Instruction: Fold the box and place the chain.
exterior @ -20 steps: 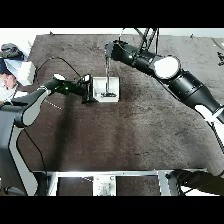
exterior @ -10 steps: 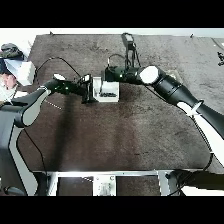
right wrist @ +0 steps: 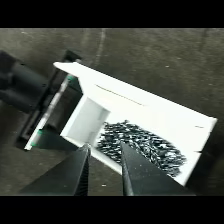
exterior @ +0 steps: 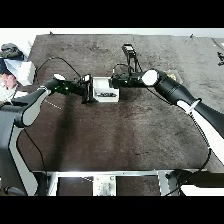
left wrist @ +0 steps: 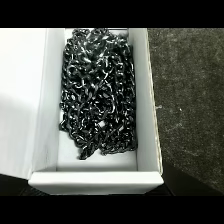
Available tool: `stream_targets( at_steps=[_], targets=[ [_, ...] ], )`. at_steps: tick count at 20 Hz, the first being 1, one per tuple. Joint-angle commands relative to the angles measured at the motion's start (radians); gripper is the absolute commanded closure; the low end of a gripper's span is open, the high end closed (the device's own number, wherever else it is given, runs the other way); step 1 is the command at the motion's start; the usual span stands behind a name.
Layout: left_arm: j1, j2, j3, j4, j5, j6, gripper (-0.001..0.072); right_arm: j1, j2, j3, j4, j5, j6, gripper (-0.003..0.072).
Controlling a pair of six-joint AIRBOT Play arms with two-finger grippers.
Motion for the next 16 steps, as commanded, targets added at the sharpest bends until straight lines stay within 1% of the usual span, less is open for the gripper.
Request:
stream_targets(
  at_steps=[1, 4, 6, 7, 9, 11, 13, 16],
  targets=[
    [0.000, 0.001, 0.001, 0.000, 0.000, 0.000, 0.0386, -0.030, -0.001, 0.001, -0.024, 0.004, -0.024, 0.0462],
    [0.000, 0.001, 0.001, 0.000, 0.000, 0.000, 0.0386, -0.070, -0.001, 0.044, -0.024, 0.038, -0.118, 0.0462],
    [0.000, 0.001, 0.001, 0.000, 0.000, 0.000, 0.0386, -0.129, -0.029, 0.117, -0.016, 0.131, -0.197, 0.0462],
    [0.000, 0.001, 0.001, 0.000, 0.000, 0.000, 0.0386, -0.165, -0.055, 0.160, 0.015, 0.183, -0.266, 0.0462],
    [0.000, 0.001, 0.001, 0.000, 0.000, 0.000, 0.0386, -0.245, -0.121, 0.241, 0.166, 0.277, -0.429, 0.0463],
    [0.000, 0.001, 0.001, 0.000, 0.000, 0.000, 0.0386, -0.315, -0.198, 0.316, 0.294, 0.365, -0.526, 0.0463],
    [0.000, 0.001, 0.001, 0.000, 0.000, 0.000, 0.0386, -0.357, -0.285, 0.393, 0.353, 0.444, -0.598, 0.0463],
    [0.000, 0.001, 0.001, 0.000, 0.000, 0.000, 0.0386, -0.366, -0.410, 0.494, 0.394, 0.536, -0.703, 0.0463]
  ],
)
